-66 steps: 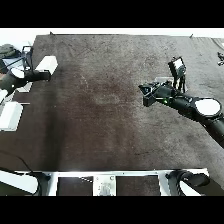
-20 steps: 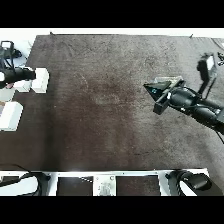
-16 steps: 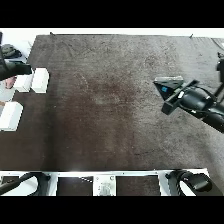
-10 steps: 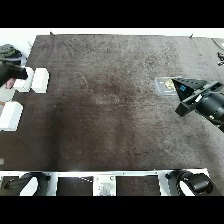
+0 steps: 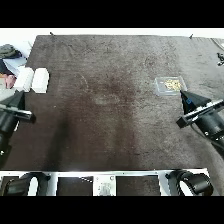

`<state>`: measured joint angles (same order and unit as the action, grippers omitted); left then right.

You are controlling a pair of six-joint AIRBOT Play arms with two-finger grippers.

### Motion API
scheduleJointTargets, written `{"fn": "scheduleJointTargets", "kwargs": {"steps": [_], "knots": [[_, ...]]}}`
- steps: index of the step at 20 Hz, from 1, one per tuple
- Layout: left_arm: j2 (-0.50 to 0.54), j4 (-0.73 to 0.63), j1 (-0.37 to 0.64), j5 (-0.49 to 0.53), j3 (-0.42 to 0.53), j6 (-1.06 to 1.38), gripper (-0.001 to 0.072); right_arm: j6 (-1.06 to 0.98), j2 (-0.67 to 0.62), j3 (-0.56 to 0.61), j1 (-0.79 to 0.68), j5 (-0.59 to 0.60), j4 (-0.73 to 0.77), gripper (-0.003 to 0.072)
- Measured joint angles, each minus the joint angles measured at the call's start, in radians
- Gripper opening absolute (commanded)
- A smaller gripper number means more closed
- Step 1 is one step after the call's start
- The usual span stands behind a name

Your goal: Fold the box and place the chain.

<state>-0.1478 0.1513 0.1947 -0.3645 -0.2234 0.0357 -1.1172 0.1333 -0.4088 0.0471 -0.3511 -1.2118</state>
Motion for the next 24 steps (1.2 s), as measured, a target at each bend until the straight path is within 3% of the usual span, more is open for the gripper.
{"fn": "scheduleJointTargets", "kwargs": {"steps": [4, 9, 19, 24], "knots": [[0.074, -0.018, 0.000, -0.012, 0.071, 0.012, 0.0011, -0.037, -0.077, 0.148, -0.045, 0.060, -0.030, -0.0013], [0.097, -0.025, 0.000, -0.024, 0.092, 0.017, 0.0012, -0.087, -0.126, 0.253, -0.116, 0.097, -0.044, -0.0012], [0.101, -0.028, 0.000, -0.039, 0.097, 0.017, 0.0012, -0.109, -0.138, 0.293, -0.145, 0.166, -0.050, -0.0011], [0.101, -0.028, 0.000, -0.040, 0.097, 0.017, 0.0012, -0.109, -0.138, 0.294, -0.145, 0.339, -0.050, -0.0011]]}}
